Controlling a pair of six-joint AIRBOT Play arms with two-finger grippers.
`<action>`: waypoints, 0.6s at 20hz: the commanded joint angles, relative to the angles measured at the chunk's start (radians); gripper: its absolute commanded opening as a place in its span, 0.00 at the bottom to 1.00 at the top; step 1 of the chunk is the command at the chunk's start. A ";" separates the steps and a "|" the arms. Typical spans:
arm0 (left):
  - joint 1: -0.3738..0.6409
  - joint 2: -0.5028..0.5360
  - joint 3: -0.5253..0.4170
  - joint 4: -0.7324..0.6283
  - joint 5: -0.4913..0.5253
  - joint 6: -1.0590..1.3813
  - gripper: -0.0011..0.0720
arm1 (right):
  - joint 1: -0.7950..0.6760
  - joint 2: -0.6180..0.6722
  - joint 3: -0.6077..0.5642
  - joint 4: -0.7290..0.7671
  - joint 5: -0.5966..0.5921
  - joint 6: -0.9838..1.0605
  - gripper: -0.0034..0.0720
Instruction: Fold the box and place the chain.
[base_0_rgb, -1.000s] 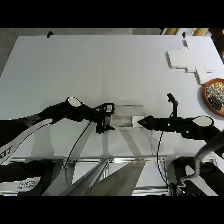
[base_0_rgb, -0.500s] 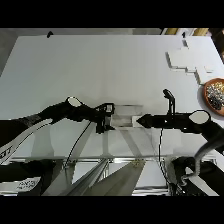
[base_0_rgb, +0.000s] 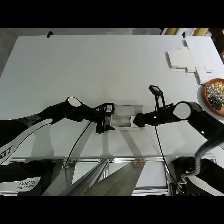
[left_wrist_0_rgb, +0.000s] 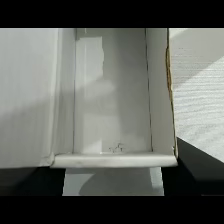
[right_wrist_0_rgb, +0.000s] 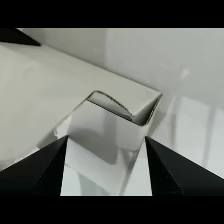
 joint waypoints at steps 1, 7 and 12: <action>0.000 0.000 0.000 0.000 0.000 0.000 0.06 | 0.093 -0.091 0.097 -0.235 0.066 0.273 0.70; 0.000 0.000 0.000 0.000 0.000 0.000 0.06 | 0.173 -0.232 0.239 -0.354 0.138 0.447 0.61; 0.000 0.000 0.000 0.000 0.000 0.000 0.06 | 0.222 -0.304 0.265 -0.396 0.172 0.526 0.59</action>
